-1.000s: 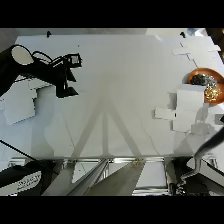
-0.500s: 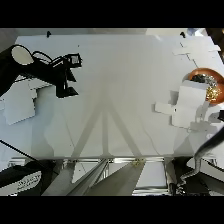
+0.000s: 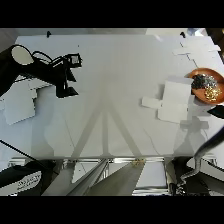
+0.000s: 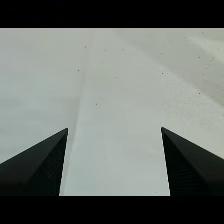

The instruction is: Fold the box and place the chain.

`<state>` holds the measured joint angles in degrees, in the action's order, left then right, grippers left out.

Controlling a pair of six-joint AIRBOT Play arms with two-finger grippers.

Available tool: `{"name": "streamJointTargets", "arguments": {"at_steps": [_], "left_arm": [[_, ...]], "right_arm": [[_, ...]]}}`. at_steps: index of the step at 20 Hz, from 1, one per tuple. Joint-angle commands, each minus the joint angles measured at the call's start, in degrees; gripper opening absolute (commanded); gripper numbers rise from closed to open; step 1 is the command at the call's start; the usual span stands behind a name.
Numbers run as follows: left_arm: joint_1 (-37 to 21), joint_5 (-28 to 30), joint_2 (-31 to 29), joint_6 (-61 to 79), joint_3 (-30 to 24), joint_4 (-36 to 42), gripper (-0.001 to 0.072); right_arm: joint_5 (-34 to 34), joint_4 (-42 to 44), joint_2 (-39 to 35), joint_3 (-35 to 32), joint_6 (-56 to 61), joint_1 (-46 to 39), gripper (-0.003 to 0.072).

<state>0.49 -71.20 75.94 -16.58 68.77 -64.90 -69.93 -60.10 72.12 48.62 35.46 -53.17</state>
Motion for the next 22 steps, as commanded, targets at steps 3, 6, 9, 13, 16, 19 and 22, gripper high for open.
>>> {"name": "streamJointTargets", "arguments": {"at_steps": [3,6,9,13,16,19,22], "left_arm": [[0.0,0.0,0.0,0.0,0.1,0.0,0.0646],[0.0,0.0,0.0,0.0,0.1,0.0,0.0646],[0.0,0.0,0.0,0.0,0.1,0.0,0.0646],[0.0,0.0,0.0,0.0,0.1,0.0,0.0646],[0.0,0.0,0.0,0.0,0.1,0.0,0.0646],[0.0,0.0,0.0,0.0,0.1,0.0,0.0646],[0.0,0.0,0.0,0.0,0.1,0.0,0.0646]], "right_arm": [[-5.1,10.7,0.4,0.0,-2.6,3.1,0.001],[-4.1,11.4,1.8,0.0,-2.6,9.7,0.001],[1.8,12.5,3.0,0.0,-2.6,18.6,0.001],[9.6,20.0,6.6,0.0,-3.3,29.3,0.001],[12.8,26.0,11.0,0.0,-6.5,35.3,0.001],[15.1,36.1,14.0,0.0,-12.1,40.3,0.001],[15.7,42.2,15.3,0.0,-17.0,45.0,0.0011]]}}
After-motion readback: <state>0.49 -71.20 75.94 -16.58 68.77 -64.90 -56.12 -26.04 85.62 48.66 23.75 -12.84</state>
